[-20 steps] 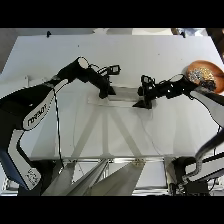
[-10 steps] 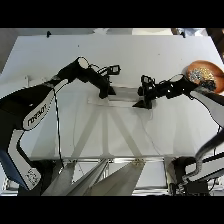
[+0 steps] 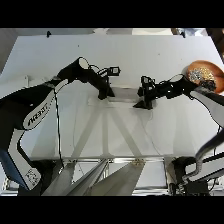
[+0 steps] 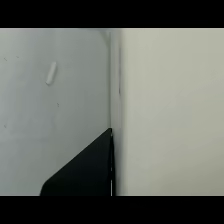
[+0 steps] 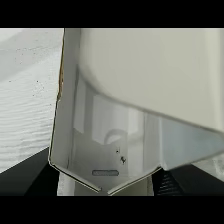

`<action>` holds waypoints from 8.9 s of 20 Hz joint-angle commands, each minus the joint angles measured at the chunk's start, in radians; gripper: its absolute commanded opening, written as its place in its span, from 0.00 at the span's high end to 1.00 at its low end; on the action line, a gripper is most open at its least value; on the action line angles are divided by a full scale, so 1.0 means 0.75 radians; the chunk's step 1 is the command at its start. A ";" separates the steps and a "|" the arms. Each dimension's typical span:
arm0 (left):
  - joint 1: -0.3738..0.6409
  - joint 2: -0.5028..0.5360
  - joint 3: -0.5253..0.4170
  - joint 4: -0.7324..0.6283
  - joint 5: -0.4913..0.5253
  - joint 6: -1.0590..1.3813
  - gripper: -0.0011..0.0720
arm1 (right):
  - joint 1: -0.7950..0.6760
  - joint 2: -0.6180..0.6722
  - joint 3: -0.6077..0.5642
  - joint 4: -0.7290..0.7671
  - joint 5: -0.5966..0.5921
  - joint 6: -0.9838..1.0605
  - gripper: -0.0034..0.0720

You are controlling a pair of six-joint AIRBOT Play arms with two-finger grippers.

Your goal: Fold the box and place the chain.

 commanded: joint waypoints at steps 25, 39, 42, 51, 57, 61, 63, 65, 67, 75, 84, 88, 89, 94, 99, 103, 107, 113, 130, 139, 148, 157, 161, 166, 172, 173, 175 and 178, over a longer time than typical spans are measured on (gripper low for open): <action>-0.010 0.259 -0.137 -0.304 -0.173 0.011 0.97 | -0.001 -0.001 0.000 0.005 -0.006 0.002 0.27; -0.024 0.085 -0.138 -0.222 0.500 -0.611 0.97 | -0.001 -0.001 0.000 0.005 -0.006 0.002 0.27; -0.016 0.094 -0.137 -0.237 0.440 -0.616 0.97 | -0.001 -0.001 0.000 0.005 -0.006 0.002 0.27; 0.220 0.320 -0.137 -0.290 -0.069 -0.461 0.97 | -0.001 -0.001 0.000 0.005 -0.006 0.002 0.27; 0.283 0.390 -0.161 0.071 -0.059 -0.116 0.67 | -0.001 -0.001 0.000 0.005 -0.006 0.002 0.27; 0.271 0.390 -0.313 0.030 -0.042 0.179 0.35 | -0.001 -0.001 0.000 0.005 -0.006 0.002 0.27; 0.261 0.390 -0.421 0.018 -0.040 0.323 0.24 | -0.001 -0.001 0.000 0.005 -0.006 0.002 0.27; 0.248 0.390 -0.522 -0.064 -0.004 0.447 0.11 | -0.001 -0.001 0.000 0.005 -0.006 0.002 0.27; 0.225 0.390 -0.587 -0.174 0.046 0.546 0.11 | -0.001 -0.001 0.000 0.005 -0.006 0.002 0.27; 0.100 0.379 -0.603 -0.207 0.094 0.597 0.13 | -0.001 -0.001 0.000 0.005 -0.006 0.002 0.27; 0.214 0.391 -0.603 -0.170 0.083 0.581 0.24 | -0.001 -0.001 0.000 0.005 -0.006 0.002 0.27; 0.233 0.384 -0.602 -0.210 0.199 0.580 0.24 | -0.001 -0.001 0.000 0.005 -0.006 0.002 0.27; 0.232 0.377 -0.602 -0.255 0.226 0.580 0.24 | -0.001 -0.001 0.000 0.005 -0.006 0.002 0.27; 0.176 0.339 -0.602 -0.318 0.239 0.577 0.24 | -0.001 -0.001 0.000 0.005 -0.006 0.002 0.27; 0.136 0.337 -0.602 -0.214 0.193 0.577 0.31 | -0.001 -0.001 0.000 0.005 -0.006 0.002 0.27; 0.135 0.338 -0.602 -0.210 0.183 0.599 0.31 | -0.001 -0.001 0.000 0.005 -0.006 0.002 0.27; 0.133 0.337 -0.602 -0.257 0.191 0.724 0.61 | -0.001 -0.001 0.000 0.005 -0.006 0.002 0.27; 0.122 0.337 -0.602 -0.372 0.227 0.771 0.60 | -0.001 -0.001 0.000 0.005 -0.006 0.002 0.27; 0.166 0.337 -0.602 -0.347 0.262 0.662 0.28 | -0.001 -0.001 0.000 0.005 -0.006 0.002 0.27; 0.100 0.337 -0.602 -0.274 0.210 0.677 0.31 | -0.001 -0.001 0.000 0.005 -0.006 0.002 0.27; 0.093 0.337 -0.602 -0.279 0.253 0.832 0.66 | -0.001 -0.001 0.000 0.005 -0.006 0.002 0.27; 0.107 0.338 -0.602 -0.315 0.212 0.816 0.51 | -0.001 -0.001 0.000 0.005 -0.006 0.002 0.27; 0.109 0.338 -0.602 -0.315 0.164 0.816 0.61 | -0.001 -0.001 0.000 0.005 -0.006 0.002 0.27; 0.112 0.338 -0.602 -0.309 0.166 0.816 0.59 | -0.001 -0.001 0.000 0.005 -0.006 0.002 0.27; 0.151 0.338 -0.602 -0.298 0.167 0.754 0.50 | -0.001 -0.001 0.000 0.005 -0.006 0.002 0.27; 0.155 0.338 -0.602 -0.297 0.147 0.751 0.50 | -0.001 -0.001 0.000 0.005 -0.006 0.002 0.27; 0.156 0.338 -0.602 -0.293 0.114 0.751 0.51 | -0.001 -0.001 0.000 0.005 -0.006 0.002 0.27; 0.154 0.338 -0.602 -0.293 0.114 0.750 0.51 | -0.001 -0.001 0.000 0.005 -0.006 0.002 0.27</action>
